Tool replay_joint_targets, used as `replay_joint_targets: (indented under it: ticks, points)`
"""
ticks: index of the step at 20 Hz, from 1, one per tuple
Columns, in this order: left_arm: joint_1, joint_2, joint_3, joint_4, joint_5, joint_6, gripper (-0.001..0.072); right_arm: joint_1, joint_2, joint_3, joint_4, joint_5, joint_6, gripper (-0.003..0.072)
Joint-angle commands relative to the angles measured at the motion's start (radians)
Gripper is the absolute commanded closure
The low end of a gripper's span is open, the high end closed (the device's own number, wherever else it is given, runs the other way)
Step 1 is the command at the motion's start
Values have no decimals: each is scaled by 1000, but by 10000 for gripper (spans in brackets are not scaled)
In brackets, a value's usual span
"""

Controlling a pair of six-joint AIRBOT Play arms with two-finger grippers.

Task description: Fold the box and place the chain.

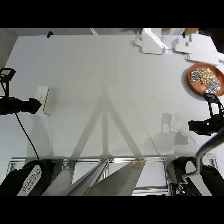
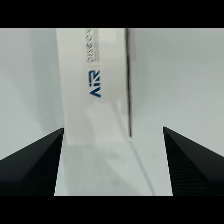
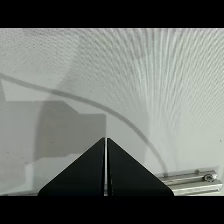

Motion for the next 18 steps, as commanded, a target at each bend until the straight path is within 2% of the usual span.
replay_joint_targets:
  ticks: [1, 4, 7, 18]
  points:
    - [-91, 172, 0, 21, -24, -4, 8, -1, 0, 0, 0, 0, 0, 670]
    - [-117, 277, 0, 21, -93, -77, 9, -1, 0, -1, 0, 0, 0, 670]
    - [-119, 324, 0, 21, -154, -107, 9, -1, 0, 0, 0, 0, 0, 670]
    - [-122, 334, 0, 17, -140, -133, 9, -1, 0, -1, 0, 0, 0, 670]
